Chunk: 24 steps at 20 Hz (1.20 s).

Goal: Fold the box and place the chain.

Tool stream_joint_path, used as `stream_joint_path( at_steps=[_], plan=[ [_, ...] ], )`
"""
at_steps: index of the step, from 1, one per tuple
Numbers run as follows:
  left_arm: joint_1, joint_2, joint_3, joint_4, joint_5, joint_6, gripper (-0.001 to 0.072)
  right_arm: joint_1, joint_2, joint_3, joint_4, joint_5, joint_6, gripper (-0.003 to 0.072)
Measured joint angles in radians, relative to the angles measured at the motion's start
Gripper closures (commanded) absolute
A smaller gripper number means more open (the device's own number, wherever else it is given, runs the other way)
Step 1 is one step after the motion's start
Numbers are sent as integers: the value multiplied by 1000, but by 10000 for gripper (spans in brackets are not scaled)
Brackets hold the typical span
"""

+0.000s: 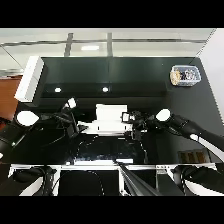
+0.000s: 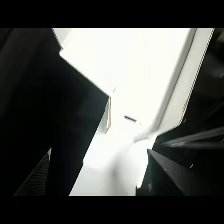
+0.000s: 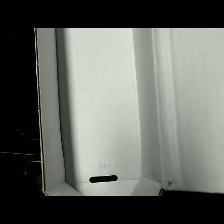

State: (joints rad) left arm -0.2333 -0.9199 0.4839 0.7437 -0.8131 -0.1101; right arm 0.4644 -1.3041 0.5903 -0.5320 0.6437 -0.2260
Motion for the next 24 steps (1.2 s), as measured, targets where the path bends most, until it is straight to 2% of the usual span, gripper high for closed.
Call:
stream_joint_path(
  at_steps=[3, 9, 10, 13, 14, 16, 24],
  plan=[
    [-21, -46, 8, 34, 11, 142, 1, 0, 0, 0, 0, 0, 0, 373],
    [-69, -198, 80, 56, -62, 313, 10, 0, 0, 0, 0, 0, 0, 373],
    [-82, -213, 86, 50, -64, 323, 44, 0, 0, 0, 0, 0, 0, 372],
    [-114, -238, 94, 14, -55, 342, 378, 0, 0, 0, 0, 0, 0, 373],
    [-121, -242, 95, -1, -45, 347, 384, 0, 0, 0, 0, 0, 0, 373],
    [-130, -251, 98, -25, -39, 348, 445, 0, 0, 0, 0, 0, 0, 373],
    [-171, -300, 98, -125, -8, 347, 445, 0, 0, 0, -1, 0, 0, 373]
  ],
)
